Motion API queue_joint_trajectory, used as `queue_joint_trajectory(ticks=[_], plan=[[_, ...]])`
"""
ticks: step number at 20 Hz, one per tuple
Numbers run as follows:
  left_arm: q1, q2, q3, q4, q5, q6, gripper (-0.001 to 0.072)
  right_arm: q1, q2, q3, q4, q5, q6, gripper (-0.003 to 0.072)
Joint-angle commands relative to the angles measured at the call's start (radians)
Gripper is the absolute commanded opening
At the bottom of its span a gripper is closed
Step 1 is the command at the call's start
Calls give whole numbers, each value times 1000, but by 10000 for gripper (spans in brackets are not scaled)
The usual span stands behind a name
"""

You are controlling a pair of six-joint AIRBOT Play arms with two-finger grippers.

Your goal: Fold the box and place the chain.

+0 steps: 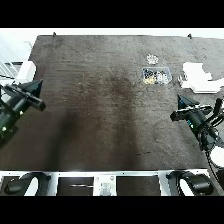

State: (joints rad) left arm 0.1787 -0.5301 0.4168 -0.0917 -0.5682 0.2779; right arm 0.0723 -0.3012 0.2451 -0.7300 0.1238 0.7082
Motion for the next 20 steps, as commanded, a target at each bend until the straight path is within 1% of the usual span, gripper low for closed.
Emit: queue_joint_trajectory(ticks=[1, 3, 5, 6, 9, 20], plan=[[-48, 99, -82, -15, -22, -9, 12, -11, 21, -7, -68, 68, -21, 7], [-65, 141, -145, -14, 20, -9, 12, -12, 39, -18, -120, 67, -21, 7], [-90, 172, -195, -21, 100, -9, 12, -12, 44, -26, -120, 60, -20, 8], [-102, 175, -207, -21, 120, -8, 13, -12, 44, -29, -120, 61, -20, 9], [-107, 175, -207, -21, 93, -8, 18, -11, 44, -39, -120, 61, -21, 9], [-107, 174, -207, -21, 100, -16, 18, -11, 44, -61, -117, 61, -20, 9]])
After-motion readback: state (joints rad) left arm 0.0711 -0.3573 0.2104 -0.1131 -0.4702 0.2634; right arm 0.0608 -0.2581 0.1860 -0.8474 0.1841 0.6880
